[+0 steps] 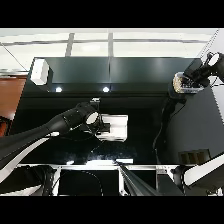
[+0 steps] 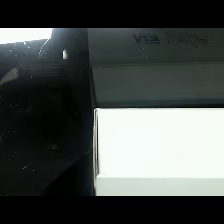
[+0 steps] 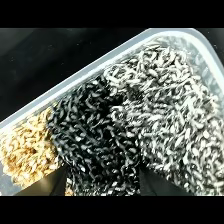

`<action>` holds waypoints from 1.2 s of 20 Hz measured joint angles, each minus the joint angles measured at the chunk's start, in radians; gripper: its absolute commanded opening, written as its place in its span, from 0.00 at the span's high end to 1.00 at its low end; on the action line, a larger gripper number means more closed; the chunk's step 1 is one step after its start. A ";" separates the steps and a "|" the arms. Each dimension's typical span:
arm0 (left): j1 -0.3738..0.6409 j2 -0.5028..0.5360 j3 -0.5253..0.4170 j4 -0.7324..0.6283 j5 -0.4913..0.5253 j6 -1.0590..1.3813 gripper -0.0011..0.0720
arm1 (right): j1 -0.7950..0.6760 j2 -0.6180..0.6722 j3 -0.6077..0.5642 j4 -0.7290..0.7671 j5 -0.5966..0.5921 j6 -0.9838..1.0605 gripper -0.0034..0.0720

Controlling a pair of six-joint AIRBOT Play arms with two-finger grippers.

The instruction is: Fold the box and place the chain.

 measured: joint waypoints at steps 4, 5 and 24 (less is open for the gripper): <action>0.000 0.000 0.000 0.000 0.000 0.000 0.95 | -0.001 -0.011 0.002 -0.008 -0.004 -0.001 0.60; 0.000 0.000 0.000 0.000 0.000 0.000 0.95 | -0.002 -0.013 0.002 -0.004 -0.005 -0.001 0.72; 0.000 0.000 0.000 0.000 0.000 0.000 0.95 | -0.012 0.406 0.033 0.129 0.077 -0.292 0.94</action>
